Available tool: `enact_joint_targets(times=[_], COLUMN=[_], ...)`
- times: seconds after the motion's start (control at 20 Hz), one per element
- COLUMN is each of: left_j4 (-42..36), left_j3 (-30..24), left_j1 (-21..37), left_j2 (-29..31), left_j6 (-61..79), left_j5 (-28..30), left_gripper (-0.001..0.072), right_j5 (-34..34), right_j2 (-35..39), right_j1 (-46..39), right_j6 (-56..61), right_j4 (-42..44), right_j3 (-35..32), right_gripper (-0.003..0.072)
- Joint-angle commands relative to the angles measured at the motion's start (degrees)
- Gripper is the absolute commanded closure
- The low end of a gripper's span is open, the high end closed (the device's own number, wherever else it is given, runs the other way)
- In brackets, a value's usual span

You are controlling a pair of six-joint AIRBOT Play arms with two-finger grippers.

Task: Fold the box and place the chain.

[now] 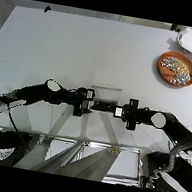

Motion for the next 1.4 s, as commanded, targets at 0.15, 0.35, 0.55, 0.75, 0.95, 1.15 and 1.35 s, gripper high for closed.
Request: enact_joint_targets(times=[0.15,0.35,0.55,0.75,0.95,1.15,1.35], left_j4=[0.0,0.0,0.0,0.0,0.0,0.0,0.0], left_j3=[0.0,0.0,0.0,0.0,0.0,0.0,0.0], left_j1=[0.0,0.0,0.0,0.0,0.0,0.0,0.0], left_j2=[0.0,0.0,0.0,0.0,0.0,0.0,0.0], left_j6=[0.0,0.0,0.0,0.0,0.0,0.0,0.0], left_j5=[0.0,0.0,0.0,0.0,0.0,0.0,0.0], left_gripper=[0.0438,0.0438,0.0438,0.0438,0.0438,0.0438,0.0438], right_j5=[-7.2,-8.7,-9.1,-8.9,-8.7,-8.7,-8.5], right_j2=[-2.7,-2.7,-2.8,-3.4,-5.2,-5.2,-3.2], right_j1=[2.0,2.0,2.0,2.0,2.0,2.0,1.9], right_j6=[-1.1,-1.2,-1.2,-1.2,-1.2,-1.2,1.4], right_j4=[1.0,3.1,5.3,5.3,5.3,5.2,2.8], right_j3=[0.0,0.0,0.0,0.0,0.0,0.0,0.0], right_gripper=[0.0391,0.0391,0.0399,0.0516,0.0586,0.0655,0.0673])
